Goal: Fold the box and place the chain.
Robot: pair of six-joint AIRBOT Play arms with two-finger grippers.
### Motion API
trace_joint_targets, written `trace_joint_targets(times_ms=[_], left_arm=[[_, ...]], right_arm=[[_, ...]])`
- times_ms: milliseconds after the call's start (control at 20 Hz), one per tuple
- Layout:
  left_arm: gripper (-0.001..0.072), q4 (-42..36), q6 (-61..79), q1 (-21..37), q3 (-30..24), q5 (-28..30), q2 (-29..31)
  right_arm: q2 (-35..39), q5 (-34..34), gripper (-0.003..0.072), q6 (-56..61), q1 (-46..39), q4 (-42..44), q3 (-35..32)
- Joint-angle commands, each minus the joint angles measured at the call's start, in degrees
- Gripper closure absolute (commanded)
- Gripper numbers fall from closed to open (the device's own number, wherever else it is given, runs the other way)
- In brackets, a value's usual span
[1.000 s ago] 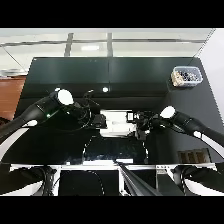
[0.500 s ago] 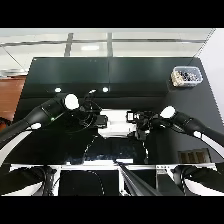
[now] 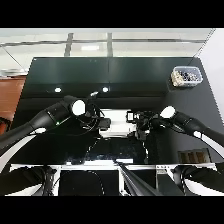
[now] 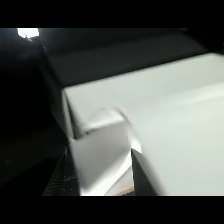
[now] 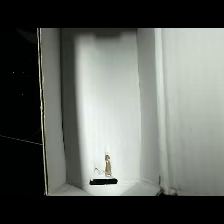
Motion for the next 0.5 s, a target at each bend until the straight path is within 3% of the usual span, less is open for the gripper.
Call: trace_joint_targets(times_ms=[0,350,400,450], left_arm=[[0.0244,3.9,-4.4,-1.9,1.3,-0.4,0.0],[0.0246,7.9,-10.6,-4.5,4.2,-2.9,-0.2],[0.0276,8.2,-10.8,-5.2,4.5,-2.7,-0.2],[0.0379,8.1,-10.7,-5.5,4.5,-2.7,-0.3]], right_arm=[[0.0,0.0,0.056,0.0,0.0,0.0,0.0],[0.0,0.0,0.056,0.0,0.0,0.0,0.0],[0.0,0.0,0.056,0.0,0.0,0.0,0.0],[0.0,0.0,0.056,0.0,0.0,0.0,0.0]])
